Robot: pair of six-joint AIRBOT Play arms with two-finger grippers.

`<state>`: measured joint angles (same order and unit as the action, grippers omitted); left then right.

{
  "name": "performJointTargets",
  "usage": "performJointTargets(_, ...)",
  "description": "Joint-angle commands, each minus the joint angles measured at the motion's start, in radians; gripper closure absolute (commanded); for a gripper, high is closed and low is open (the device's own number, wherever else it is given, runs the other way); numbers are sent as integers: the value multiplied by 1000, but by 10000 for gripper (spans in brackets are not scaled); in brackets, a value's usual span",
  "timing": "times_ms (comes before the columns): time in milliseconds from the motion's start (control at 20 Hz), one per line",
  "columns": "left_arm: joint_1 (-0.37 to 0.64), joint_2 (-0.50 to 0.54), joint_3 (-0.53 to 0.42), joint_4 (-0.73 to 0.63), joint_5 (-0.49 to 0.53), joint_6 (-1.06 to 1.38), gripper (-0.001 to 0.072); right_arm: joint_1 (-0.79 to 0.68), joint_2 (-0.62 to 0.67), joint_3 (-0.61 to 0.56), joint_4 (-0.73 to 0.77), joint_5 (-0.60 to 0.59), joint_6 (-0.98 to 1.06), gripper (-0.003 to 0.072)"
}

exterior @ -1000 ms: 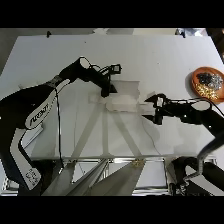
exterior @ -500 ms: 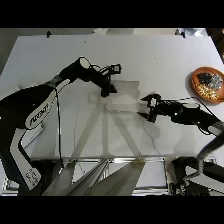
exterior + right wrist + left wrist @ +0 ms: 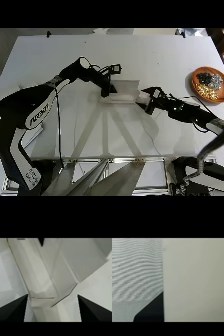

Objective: Fold the box and place the chain.

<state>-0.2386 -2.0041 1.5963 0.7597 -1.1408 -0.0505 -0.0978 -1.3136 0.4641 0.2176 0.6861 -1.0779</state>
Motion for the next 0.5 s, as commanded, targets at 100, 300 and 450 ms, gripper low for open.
performJointTargets(100, 0, 0, 1, 0, 0, 1, 699, 1, -19, 67, 38, -6, 87, -12)
performJointTargets(300, 0, 0, 1, 0, 0, 1, 699, 1, -95, 146, -198, 13, 322, -12)
performJointTargets(450, 0, 0, 1, 0, 0, 1, 699, -12, -142, 219, -337, 106, 438, -12)
